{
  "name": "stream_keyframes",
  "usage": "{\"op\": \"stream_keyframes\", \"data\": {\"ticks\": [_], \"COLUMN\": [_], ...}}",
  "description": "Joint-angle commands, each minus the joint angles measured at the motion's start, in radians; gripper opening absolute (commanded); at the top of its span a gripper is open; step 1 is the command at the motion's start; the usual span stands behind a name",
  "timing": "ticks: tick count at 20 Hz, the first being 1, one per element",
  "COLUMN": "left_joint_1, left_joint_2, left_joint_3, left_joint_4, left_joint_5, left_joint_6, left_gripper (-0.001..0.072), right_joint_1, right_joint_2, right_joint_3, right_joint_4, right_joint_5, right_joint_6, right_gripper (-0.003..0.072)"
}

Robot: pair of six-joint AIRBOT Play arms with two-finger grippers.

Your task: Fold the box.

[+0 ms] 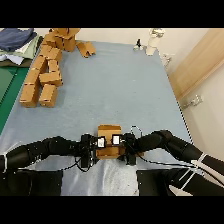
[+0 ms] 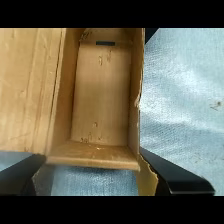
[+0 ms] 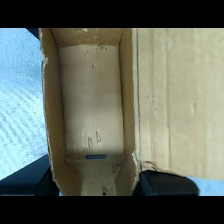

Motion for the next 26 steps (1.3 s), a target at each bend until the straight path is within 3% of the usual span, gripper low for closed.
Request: {"op": "stream_keyframes", "data": {"ticks": [1,5,7,26], "left_joint_1": [0.000,0.001,0.001,0.001], "left_joint_2": [-0.017,-0.035,-0.036,-0.036], "left_joint_3": [0.016,0.020,0.020,0.020], "left_joint_4": [-0.011,-0.011,-0.010,-0.010], "left_joint_5": [-0.002,-0.008,-0.008,0.029], "left_joint_6": [0.023,0.030,0.045,0.052], "left_gripper": [0.0694,0.0690,0.0453,0.0459], "right_joint_1": [0.000,0.000,0.000,0.000], "right_joint_2": [0.001,0.001,0.001,0.001], "right_joint_3": [-0.001,-0.001,-0.001,-0.001], "right_joint_4": [0.000,0.000,0.000,0.000], "right_joint_5": [0.000,0.000,0.000,-0.001], "right_joint_6": [0.000,0.000,0.000,0.000], "right_gripper": [0.0503,0.0503,0.0503,0.0503]}}
